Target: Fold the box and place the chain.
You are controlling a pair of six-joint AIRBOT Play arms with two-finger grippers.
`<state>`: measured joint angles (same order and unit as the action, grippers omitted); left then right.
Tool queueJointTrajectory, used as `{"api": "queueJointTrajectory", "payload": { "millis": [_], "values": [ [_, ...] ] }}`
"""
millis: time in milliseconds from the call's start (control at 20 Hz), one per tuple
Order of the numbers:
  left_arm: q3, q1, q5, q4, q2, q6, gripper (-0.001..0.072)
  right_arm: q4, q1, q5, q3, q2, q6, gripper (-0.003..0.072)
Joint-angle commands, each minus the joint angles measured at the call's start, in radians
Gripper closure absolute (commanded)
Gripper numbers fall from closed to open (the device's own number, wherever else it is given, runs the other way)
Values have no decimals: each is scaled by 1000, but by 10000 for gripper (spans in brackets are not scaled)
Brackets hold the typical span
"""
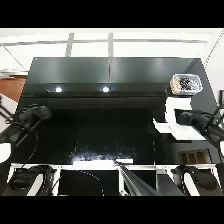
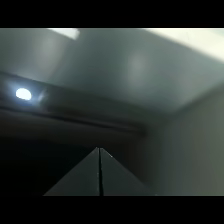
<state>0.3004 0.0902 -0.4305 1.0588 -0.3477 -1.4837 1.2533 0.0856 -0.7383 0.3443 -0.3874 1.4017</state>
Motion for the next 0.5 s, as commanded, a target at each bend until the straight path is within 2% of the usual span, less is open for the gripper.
{"api": "queueJointTrajectory", "payload": {
  "millis": [0, 100, 150, 200, 250, 350, 400, 450],
  "values": [
    [19, 142, 79, -80, -30, 98, 676, 289, 0, -204, 27, -125, 192, 85],
    [48, 174, 211, -65, -32, 169, 677, 544, 11, -307, 119, -180, 289, 66],
    [63, 177, 250, -64, -32, 181, 676, 649, 31, -346, 179, -197, 321, -19],
    [73, 177, 274, -65, -32, 181, 676, 745, 66, -359, 230, -208, 356, -19],
    [77, 177, 285, -65, -32, 179, 677, 833, 131, -346, 273, -215, 401, -19],
    [78, 178, 266, -65, -33, 179, 672, 864, 322, -284, 320, -239, 410, -18],
    [78, 178, 243, -65, -33, 179, 540, 851, 420, -257, 325, -264, 429, -18],
    [78, 178, 216, -65, -35, 179, 158, 819, 519, -232, 325, -301, 465, -18]
  ]
}}
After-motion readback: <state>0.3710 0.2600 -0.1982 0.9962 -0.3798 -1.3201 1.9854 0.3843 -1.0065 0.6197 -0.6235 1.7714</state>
